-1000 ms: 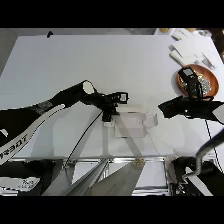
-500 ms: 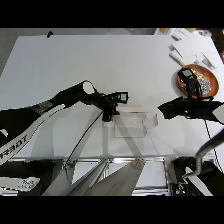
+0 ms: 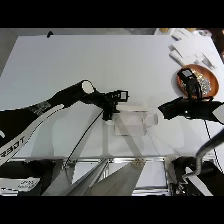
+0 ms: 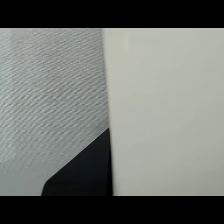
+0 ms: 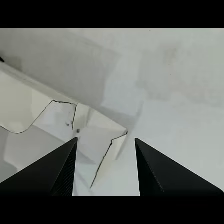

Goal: Fold the box and place the chain.

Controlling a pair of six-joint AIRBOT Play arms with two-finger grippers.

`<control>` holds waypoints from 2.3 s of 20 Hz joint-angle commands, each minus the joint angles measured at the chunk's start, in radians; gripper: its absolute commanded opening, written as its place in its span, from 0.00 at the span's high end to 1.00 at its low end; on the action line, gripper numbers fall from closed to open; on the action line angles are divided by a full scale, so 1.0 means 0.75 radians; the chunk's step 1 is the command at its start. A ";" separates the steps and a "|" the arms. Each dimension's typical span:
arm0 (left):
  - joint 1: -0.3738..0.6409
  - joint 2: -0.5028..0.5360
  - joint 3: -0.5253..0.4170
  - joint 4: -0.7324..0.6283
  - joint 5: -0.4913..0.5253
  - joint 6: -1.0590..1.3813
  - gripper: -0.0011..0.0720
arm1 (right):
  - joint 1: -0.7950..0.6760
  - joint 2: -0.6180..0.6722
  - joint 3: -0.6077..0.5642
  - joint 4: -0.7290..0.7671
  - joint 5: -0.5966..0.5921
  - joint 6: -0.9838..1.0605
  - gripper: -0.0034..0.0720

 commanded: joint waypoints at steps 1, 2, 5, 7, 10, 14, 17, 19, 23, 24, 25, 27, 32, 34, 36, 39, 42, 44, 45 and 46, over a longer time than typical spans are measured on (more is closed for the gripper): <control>0.001 -0.003 0.001 0.001 0.003 -0.001 0.98 | 0.002 0.001 0.002 0.001 0.001 0.001 0.43; 0.001 -0.010 0.001 0.001 0.004 -0.001 0.98 | 0.002 0.001 0.002 0.000 0.001 0.001 0.43; 0.002 -0.025 0.001 0.001 0.007 -0.001 0.98 | 0.002 0.001 0.002 0.000 0.001 0.000 0.43; 0.002 -0.027 0.001 0.001 0.016 -0.003 0.98 | 0.002 0.001 0.002 -0.001 -0.001 0.000 0.43; 0.002 -0.028 0.001 0.002 0.037 -0.027 0.98 | 0.002 0.001 0.002 -0.001 -0.001 0.000 0.43; 0.002 -0.027 0.001 0.001 0.036 -0.026 0.97 | 0.002 0.001 0.002 -0.001 -0.001 -0.001 0.43; 0.000 -0.027 0.001 -0.001 0.036 -0.026 0.97 | 0.002 0.001 0.002 -0.001 -0.002 -0.001 0.43; 0.000 -0.027 0.001 -0.001 0.036 -0.026 0.97 | 0.002 0.001 0.002 -0.001 0.002 -0.001 0.48; 0.000 -0.027 0.001 -0.001 0.036 -0.026 0.97 | 0.002 0.001 0.001 -0.001 0.078 -0.111 0.93; 0.000 -0.027 0.001 -0.001 0.036 -0.026 0.97 | 0.002 0.001 -0.001 0.005 0.098 -0.148 0.93; 0.000 -0.027 0.001 -0.001 0.036 -0.026 0.97 | 0.002 0.001 -0.002 0.014 0.115 -0.192 0.93; 0.000 -0.027 0.001 -0.001 0.036 -0.026 0.97 | 0.034 0.001 -0.008 0.070 0.116 -0.330 0.93; 0.000 -0.027 0.001 -0.001 0.036 -0.026 0.97 | 0.304 -0.046 -0.136 0.139 0.128 -0.803 0.93; 0.000 -0.027 0.001 -0.001 0.036 -0.026 0.97 | 0.399 -0.080 -0.193 0.064 0.101 -0.927 0.89; 0.000 -0.027 0.001 -0.001 0.036 -0.026 0.97 | 0.426 -0.082 -0.263 0.023 -0.009 -1.046 0.50; 0.000 -0.027 0.001 -0.001 0.036 -0.026 0.97 | 0.498 -0.065 -0.364 -0.115 -0.277 -1.042 0.04; 0.000 -0.027 0.001 -0.001 0.036 -0.026 0.97 | 0.585 -0.035 -0.462 -0.120 -0.465 -1.044 0.04; 0.000 -0.027 0.001 -0.002 0.036 -0.026 0.97 | 0.609 -0.036 -0.505 -0.175 -0.545 -1.043 0.04; 0.000 -0.027 0.001 -0.001 0.037 -0.026 0.97 | 0.608 -0.036 -0.506 -0.199 -0.566 -1.043 0.04; 0.000 -0.027 0.001 -0.002 0.036 -0.026 0.97 | 0.608 -0.036 -0.506 -0.212 -0.598 -1.043 0.04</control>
